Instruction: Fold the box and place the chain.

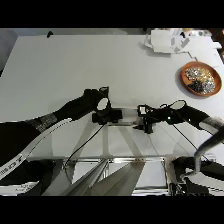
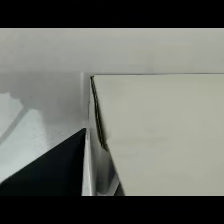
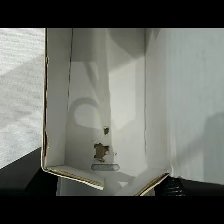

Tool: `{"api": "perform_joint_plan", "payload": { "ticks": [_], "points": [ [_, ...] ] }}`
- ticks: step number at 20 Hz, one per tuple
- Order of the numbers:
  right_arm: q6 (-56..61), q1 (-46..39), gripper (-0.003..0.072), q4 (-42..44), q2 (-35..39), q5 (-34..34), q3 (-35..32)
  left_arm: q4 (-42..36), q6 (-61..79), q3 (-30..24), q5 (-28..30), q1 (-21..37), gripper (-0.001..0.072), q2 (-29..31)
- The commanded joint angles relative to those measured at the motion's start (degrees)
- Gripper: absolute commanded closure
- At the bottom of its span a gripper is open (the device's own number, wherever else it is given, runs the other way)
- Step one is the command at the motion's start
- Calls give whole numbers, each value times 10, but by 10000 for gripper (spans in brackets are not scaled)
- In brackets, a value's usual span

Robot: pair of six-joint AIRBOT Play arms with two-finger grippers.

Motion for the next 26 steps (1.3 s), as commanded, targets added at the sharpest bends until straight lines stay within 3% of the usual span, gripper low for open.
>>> {"api": "perform_joint_plan", "payload": {
  "ticks": [1, 6, 12, 13, 14, 15, 24, 25, 26],
  "points": [
    [0, 0, 389, 0, 0, 0, 0, 17, -38, 14, -29, -5, 451, -17],
    [0, 0, 389, 0, 0, 0, 0, 40, -68, 14, -30, -12, 700, -17],
    [0, 0, 389, 0, 0, 0, 0, 46, -82, 15, -36, -14, 691, -16],
    [0, 0, 389, 0, 0, 0, 0, 46, -78, 17, -38, -14, 610, -16],
    [0, 0, 389, 0, 0, 0, 0, 47, -69, 22, -44, -14, 453, -16],
    [0, 0, 389, 0, 0, 0, 0, 54, -67, 29, -48, -14, 423, -16],
    [0, 0, 389, 0, 0, 0, 0, 81, -48, 47, -57, -14, 444, -31],
    [0, 0, 389, 0, 0, 0, 0, 79, -48, 47, -57, -16, 479, -36],
    [0, 0, 389, 0, 0, 0, 0, 79, -48, 47, -59, -17, 577, -40]
  ]
}}
